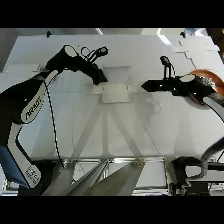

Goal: Fold the box and place the chain.

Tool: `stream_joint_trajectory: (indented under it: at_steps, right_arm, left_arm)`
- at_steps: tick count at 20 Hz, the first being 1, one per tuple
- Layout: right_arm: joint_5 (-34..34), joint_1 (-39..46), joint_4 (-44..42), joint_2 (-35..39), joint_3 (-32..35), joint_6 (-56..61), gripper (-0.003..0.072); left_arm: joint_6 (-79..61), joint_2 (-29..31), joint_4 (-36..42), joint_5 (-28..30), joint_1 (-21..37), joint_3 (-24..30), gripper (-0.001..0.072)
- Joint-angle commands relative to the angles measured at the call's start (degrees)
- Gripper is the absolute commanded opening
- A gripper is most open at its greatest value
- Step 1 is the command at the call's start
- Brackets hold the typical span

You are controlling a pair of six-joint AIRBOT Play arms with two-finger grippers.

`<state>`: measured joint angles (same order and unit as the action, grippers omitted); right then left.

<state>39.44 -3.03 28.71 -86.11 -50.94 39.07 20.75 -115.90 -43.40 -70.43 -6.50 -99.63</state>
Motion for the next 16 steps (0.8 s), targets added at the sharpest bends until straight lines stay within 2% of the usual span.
stream_joint_trajectory:
  at_steps: [1, 6, 7, 8, 9, 10, 11, 16]
  right_arm:
    - [-1.14, -0.07, -0.07, -0.02, 0.00, -0.09, 0.0016]
    - [-1.07, -0.07, -0.07, -0.02, 0.00, -0.09, 0.0016]
    - [-1.05, -0.07, -0.09, -0.02, 0.00, -0.09, 0.0048]
    - [-1.07, -0.07, -0.09, -0.02, 0.00, -0.09, 0.0183]
    - [-1.05, -0.07, -0.13, -0.02, 0.00, -0.07, 0.0364]
    - [-1.05, -0.07, -0.13, 0.00, 0.00, -0.07, 0.0490]
    - [-0.87, -0.07, -0.13, 0.04, -0.02, -0.07, 0.0532]
    - [-0.85, 0.96, -0.04, 2.97, -0.15, -0.09, 0.0532]
  left_arm:
    - [0.07, 0.02, 0.26, 0.04, -0.04, -0.04, 0.0011]
    - [0.07, 0.02, 0.26, 0.02, -0.04, -0.04, 0.0011]
    - [0.07, 0.02, 0.26, 0.02, -0.04, -0.04, 0.0011]
    - [0.07, 0.02, 0.26, 0.02, -0.04, -0.04, 0.0011]
    - [0.07, 0.02, 0.26, 0.02, -0.04, -0.04, 0.0011]
    - [0.07, 0.02, 0.26, -0.02, -0.04, -0.04, 0.0012]
    - [0.04, 0.02, 0.20, -0.15, -0.04, -0.04, 0.0012]
    - [0.04, 1.55, -0.39, -3.67, 0.00, -0.04, 0.0005]
